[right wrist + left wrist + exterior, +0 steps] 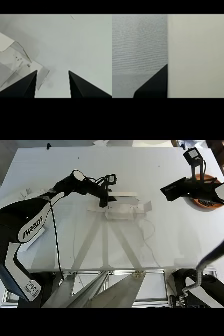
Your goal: Fold the box and place the chain.
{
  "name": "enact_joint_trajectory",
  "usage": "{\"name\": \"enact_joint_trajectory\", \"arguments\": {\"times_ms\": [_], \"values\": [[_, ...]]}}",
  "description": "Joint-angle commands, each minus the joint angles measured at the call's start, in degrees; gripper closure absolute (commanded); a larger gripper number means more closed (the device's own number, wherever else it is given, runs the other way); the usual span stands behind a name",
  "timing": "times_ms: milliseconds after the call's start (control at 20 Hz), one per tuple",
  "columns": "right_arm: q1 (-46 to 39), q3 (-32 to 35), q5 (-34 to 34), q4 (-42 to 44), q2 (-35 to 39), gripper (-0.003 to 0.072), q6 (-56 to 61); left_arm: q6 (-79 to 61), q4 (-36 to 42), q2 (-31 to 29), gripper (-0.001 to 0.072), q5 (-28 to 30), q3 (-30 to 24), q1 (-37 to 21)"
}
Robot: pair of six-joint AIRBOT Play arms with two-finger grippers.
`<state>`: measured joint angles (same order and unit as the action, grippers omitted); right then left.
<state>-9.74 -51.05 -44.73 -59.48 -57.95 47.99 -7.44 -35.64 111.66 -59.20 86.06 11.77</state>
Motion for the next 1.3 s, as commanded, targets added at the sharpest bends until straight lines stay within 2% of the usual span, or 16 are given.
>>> {"name": "enact_joint_trajectory", "arguments": {"times_ms": [0,50,150,200,250,350,450,950,1250], "values": [[0.02,-0.02,-1.64,0.59,-0.04,0.0253,-0.04,-0.02,-0.44,0.04,0.07,-0.28,0.0,0.04],[0.02,-0.02,-2.99,1.81,-0.02,0.0254,-1.2,-0.02,-0.44,0.04,0.07,-0.39,0.0,0.04],[0.02,-0.02,-6.88,6.36,0.02,0.0247,-10.91,-0.02,-0.44,0.04,0.07,-0.44,0.0,0.04],[0.02,-0.02,-8.26,9.75,0.15,0.0158,-17.11,-0.02,-0.44,0.04,0.07,-0.44,0.0,0.04],[0.02,-0.04,-8.9,14.1,0.52,-0.0029,-23.37,-0.02,-0.44,0.04,0.07,-0.55,0.0,0.04],[0.02,-0.04,-10.1,22.71,2.03,-0.0022,-33.0,-0.02,-0.42,0.04,0.07,-0.61,0.0,0.04],[0.02,-0.04,-12.35,26.36,3.87,-0.0018,-36.2,-0.02,-0.42,0.04,0.07,-0.61,0.0,0.04],[0.02,-0.02,-12.55,24.85,5.49,-0.0004,-36.81,-0.02,-0.42,0.04,0.07,-0.59,0.0,0.04],[1.25,0.92,-19.67,22.08,5.38,-0.0004,-54.38,-0.02,-0.42,0.04,0.07,-0.61,0.0,0.04]]}}
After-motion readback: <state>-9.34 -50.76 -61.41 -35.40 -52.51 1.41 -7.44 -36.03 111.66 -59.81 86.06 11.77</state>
